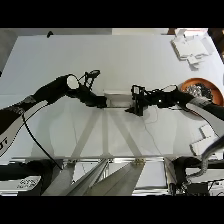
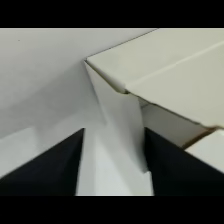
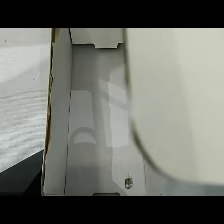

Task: Fold the box and place the chain.

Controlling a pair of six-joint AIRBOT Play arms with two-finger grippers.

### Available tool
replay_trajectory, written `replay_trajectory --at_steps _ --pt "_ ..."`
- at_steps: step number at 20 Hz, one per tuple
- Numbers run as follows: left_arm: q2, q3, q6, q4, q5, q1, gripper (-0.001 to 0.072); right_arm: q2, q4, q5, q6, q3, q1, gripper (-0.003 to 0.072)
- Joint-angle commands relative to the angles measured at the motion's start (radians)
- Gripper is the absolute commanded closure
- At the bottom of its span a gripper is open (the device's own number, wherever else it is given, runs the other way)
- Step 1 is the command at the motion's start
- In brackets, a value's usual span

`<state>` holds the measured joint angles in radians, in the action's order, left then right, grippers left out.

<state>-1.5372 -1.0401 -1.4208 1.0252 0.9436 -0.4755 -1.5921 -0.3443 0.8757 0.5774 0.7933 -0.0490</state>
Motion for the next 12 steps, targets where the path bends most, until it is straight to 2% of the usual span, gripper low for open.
replay_trajectory --at_steps 1,2,8,12 --pt "0.002 -0.026 -0.024 0.008 0.018 -0.007 0.0092 0.000 0.001 0.000 0.000 0.000 0.000 0.0161" --pt "0.001 -0.036 -0.024 0.010 0.026 -0.006 0.0045 0.000 0.001 0.000 0.000 0.000 0.000 0.0161" --pt "0.001 -0.075 -0.049 0.037 0.044 -0.006 0.0056 0.000 0.001 0.000 0.000 0.000 0.000 0.0161" --pt "0.001 -0.101 -0.193 0.206 0.043 -0.024 0.0072 0.000 0.001 0.000 0.000 0.000 0.000 0.0161"
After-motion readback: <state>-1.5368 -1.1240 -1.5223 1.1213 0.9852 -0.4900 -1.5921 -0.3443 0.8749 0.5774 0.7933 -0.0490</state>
